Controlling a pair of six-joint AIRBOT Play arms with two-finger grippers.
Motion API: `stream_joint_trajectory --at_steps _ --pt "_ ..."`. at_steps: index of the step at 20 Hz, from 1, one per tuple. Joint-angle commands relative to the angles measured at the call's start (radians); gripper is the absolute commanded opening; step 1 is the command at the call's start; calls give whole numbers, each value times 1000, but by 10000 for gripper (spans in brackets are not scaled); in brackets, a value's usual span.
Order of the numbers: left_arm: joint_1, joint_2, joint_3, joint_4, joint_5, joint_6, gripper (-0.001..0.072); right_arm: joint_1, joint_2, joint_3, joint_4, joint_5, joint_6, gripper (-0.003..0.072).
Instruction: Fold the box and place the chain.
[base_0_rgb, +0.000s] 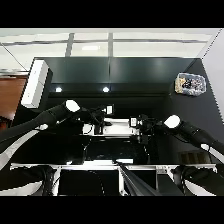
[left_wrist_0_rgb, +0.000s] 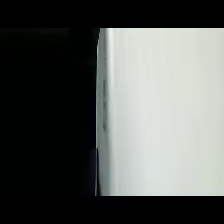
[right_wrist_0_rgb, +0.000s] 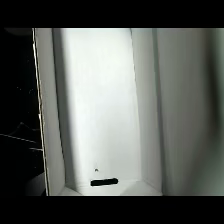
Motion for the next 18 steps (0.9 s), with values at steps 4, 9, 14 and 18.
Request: stream_joint_trajectory --at_steps 4,9,14,18 --pt "59 145 0 92 -19 -151 468 -1 0 0 -5 9 2 475" --pt "117 276 0 405 -148 -441 462 -5 10 5 -33 10 9 475" --pt "104 282 0 377 -357 -558 27 -5 19 5 -50 18 25 475" --pt "62 277 -24 66 -331 -558 27 -5 18 5 -49 18 25 475"
